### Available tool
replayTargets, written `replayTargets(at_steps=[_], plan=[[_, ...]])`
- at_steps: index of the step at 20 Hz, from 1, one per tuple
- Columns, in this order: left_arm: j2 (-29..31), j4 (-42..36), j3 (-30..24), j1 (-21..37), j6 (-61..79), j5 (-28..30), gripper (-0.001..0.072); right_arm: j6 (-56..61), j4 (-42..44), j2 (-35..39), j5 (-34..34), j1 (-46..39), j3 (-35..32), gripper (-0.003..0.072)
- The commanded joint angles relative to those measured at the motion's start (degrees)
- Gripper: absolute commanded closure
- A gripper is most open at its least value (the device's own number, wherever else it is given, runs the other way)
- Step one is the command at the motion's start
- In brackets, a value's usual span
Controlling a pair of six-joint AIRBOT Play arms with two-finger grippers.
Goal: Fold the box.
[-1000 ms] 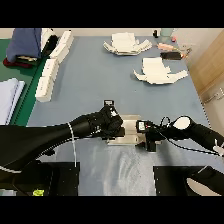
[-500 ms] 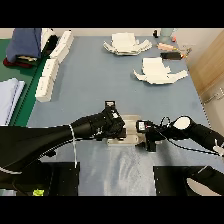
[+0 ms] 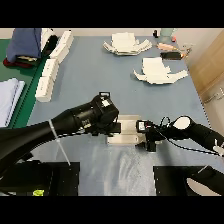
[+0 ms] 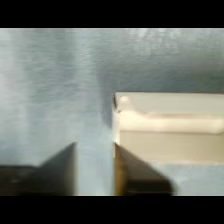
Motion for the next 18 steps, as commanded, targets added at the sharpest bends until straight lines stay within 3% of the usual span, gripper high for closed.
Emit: replayTargets(at_steps=[1,5,9,12,14,17,18], plan=[[6.4,0.1,0.4,1.4,9.3,-6.9,0.0695,0.0,0.0,0.0,0.0,0.0,0.0,0.0104],[9.9,4.2,0.4,1.4,20.2,-6.5,0.0695,0.0,0.0,0.0,0.0,0.0,0.0,0.0104],[9.7,5.6,0.0,1.4,33.0,1.4,0.0694,0.0,0.0,0.0,0.0,0.0,0.0,0.0104],[11.1,5.0,-1.2,3.7,47.9,1.5,0.0697,0.0,0.0,0.0,0.0,0.0,0.0,0.0104],[16.7,-4.3,-8.0,10.2,71.3,4.2,0.0697,0.0,0.0,0.0,0.0,0.0,0.0,0.0104],[26.8,-23.1,-23.2,21.7,109.2,14.0,0.0691,0.0,0.0,0.0,0.0,0.0,0.0,0.0104],[28.9,-27.3,-27.6,24.7,117.4,17.1,0.0485,0.0,0.0,0.0,0.0,0.0,0.0,0.0104]])
